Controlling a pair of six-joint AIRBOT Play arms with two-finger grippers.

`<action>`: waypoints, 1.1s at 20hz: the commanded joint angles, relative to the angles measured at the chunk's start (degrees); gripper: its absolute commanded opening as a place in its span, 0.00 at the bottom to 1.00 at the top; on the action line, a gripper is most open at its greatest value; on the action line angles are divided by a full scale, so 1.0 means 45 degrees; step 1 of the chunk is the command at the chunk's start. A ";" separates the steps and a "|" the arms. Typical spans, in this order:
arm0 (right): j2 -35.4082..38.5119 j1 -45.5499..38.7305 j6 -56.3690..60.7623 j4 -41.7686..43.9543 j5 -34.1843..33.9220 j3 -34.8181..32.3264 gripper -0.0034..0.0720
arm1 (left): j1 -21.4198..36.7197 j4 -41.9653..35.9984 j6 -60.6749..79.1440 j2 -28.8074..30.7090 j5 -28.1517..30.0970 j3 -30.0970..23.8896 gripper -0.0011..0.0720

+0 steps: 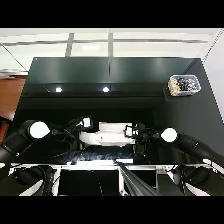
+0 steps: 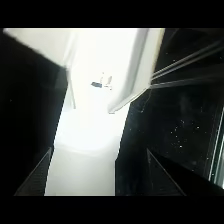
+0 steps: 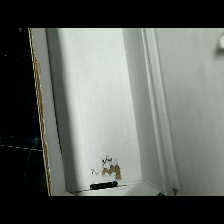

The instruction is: Fold the box and place the chain.

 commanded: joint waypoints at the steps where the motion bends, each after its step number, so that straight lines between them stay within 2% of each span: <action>1: 0.0000 0.0010 0.0010 0.0005 0.0015 0.0000 0.69 | -0.0427 -0.0738 0.1666 -0.0418 0.1088 -0.0112 0.98; 4: 0.0000 0.0010 0.0010 0.0005 0.0024 0.0000 0.69 | -0.0860 -0.1039 0.1715 -0.1078 0.2040 -0.0126 0.96; 6: 0.0000 0.0010 0.0010 0.0005 0.0029 0.0000 0.69 | -0.1073 -0.1054 0.1719 -0.1404 0.2074 -0.0126 0.94; 8: 0.0000 0.0010 0.0010 0.0005 0.0024 0.0000 0.69 | -0.1302 -0.1059 0.1719 -0.1545 0.2079 -0.0126 0.83; 10: 0.0000 0.0010 0.0010 0.0005 0.0024 0.0000 0.69 | -0.1452 -0.1059 0.1719 -0.1559 0.2200 -0.0126 0.82; 11: 0.0000 0.0010 0.0010 0.0005 0.0024 0.0000 0.69 | -0.1506 -0.1059 0.1719 -0.1579 0.2263 -0.0126 0.72; 14: 0.0000 0.0010 0.0010 0.0005 0.0024 0.0000 0.69 | -0.1515 -0.1088 0.1739 -0.1768 0.2302 -0.0126 0.64; 15: 0.0000 0.0010 0.0010 0.0005 0.0024 0.0000 0.69 | -0.1520 -0.1112 0.1739 -0.1797 0.2317 -0.0126 0.53; 16: 0.0000 0.0010 0.0010 0.0005 0.0024 0.0000 0.69 | -0.1520 -0.1258 0.1739 -0.1807 0.2331 -0.0126 0.49; 22: -0.0005 0.0010 0.0010 0.0005 0.0024 0.0000 0.69 | -0.1530 -0.1744 0.1787 -0.1846 0.2929 -0.0126 0.47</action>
